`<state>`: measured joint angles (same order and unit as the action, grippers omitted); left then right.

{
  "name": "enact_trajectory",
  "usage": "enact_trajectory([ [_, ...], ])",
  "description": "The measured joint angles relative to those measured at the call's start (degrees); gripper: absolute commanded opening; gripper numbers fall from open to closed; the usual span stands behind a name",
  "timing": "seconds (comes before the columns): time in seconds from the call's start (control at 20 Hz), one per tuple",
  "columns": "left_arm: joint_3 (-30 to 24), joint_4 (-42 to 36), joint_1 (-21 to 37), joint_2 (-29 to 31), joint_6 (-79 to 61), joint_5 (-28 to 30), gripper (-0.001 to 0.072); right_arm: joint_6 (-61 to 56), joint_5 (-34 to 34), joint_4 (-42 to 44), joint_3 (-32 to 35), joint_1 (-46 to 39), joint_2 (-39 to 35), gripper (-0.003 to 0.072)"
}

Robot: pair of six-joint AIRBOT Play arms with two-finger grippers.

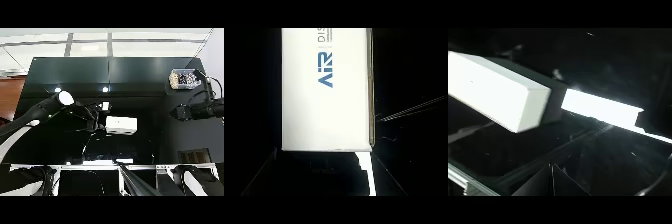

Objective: Fold the box and place the chain.

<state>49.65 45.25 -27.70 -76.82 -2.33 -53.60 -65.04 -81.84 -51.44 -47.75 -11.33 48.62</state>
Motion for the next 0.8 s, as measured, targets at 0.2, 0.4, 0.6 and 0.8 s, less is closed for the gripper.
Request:
enact_trajectory([
  [0.2,1.0,-3.1,-2.5,3.1,4.2,1.5,0.0715,-0.3,2.3,-0.7,0.8,-1.3,-0.6,0.0013],
  [0.4,5.5,-4.6,-7.6,-0.6,9.0,4.2,0.0713,-0.4,5.5,-1.0,1.6,-1.6,-0.8,0.0013],
  [0.6,10.6,-4.8,-10.3,-6.9,13.4,5.0,0.0713,-0.3,6.3,-1.0,1.8,-1.7,-0.8,0.0013],
  [0.8,12.6,-4.8,-11.1,-9.2,16.3,4.6,0.0713,-0.1,6.5,-1.1,2.0,-1.7,-0.8,0.0013],
])
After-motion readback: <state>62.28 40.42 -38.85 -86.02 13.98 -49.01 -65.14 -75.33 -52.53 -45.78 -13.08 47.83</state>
